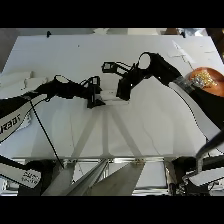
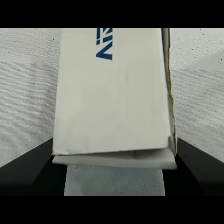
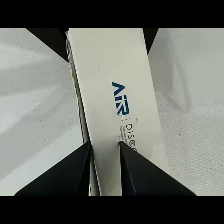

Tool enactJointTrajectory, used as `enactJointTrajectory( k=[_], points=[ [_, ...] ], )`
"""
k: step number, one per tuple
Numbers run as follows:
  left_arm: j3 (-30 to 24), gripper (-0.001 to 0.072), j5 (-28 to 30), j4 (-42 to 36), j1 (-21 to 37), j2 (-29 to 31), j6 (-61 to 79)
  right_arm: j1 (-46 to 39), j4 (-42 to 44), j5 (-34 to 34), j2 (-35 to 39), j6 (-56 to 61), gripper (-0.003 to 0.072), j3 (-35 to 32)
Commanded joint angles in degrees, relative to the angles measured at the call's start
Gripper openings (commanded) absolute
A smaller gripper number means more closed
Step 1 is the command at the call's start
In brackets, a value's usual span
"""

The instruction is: Fold the box and place the chain.

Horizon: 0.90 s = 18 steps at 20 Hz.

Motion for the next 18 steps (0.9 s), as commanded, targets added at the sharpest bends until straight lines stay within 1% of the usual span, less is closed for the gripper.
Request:
enactJointTrajectory(
  k=[1, 2, 3, 4, 8, 10, 16, 18],
  points=[
    [0.04, 0.0376, -0.04, 0.0, -0.02, 0.04, 0.02, 0.31, -1.51, 0.02, -0.04, 2.47, 0.018, -0.02],
    [0.04, 0.0376, -0.04, 0.0, -0.02, 0.04, 0.02, 0.31, -1.49, 0.44, -0.04, 2.6, 0.0232, -0.02],
    [0.04, 0.0376, -0.04, 0.0, -0.02, 0.04, 0.02, 0.31, -1.44, 0.83, -0.04, 2.6, 0.0318, -0.02],
    [0.04, 0.0376, -0.04, 0.0, -0.02, 0.04, 0.02, 0.31, -1.42, 1.07, -0.04, 2.62, 0.0339, -0.02],
    [0.04, 0.0376, -0.04, 0.0, -0.02, 0.04, 0.02, 0.31, -1.42, 2.16, 0.07, 2.62, 0.0343, 0.0],
    [0.04, 0.0376, -0.04, 0.0, -0.02, 0.04, 0.02, 0.31, -1.38, 1.92, 0.11, 2.69, 0.0478, 0.0],
    [0.04, 0.0376, -0.04, 0.0, -0.02, 0.04, 0.02, 0.31, -1.4, 1.05, 0.7, 2.82, 0.0475, 0.0],
    [0.04, 0.0376, -0.04, 0.0, -0.02, 0.04, 0.02, 0.28, -1.42, -1.07, 1.9, 2.8, 0.0432, 0.0]
  ],
)
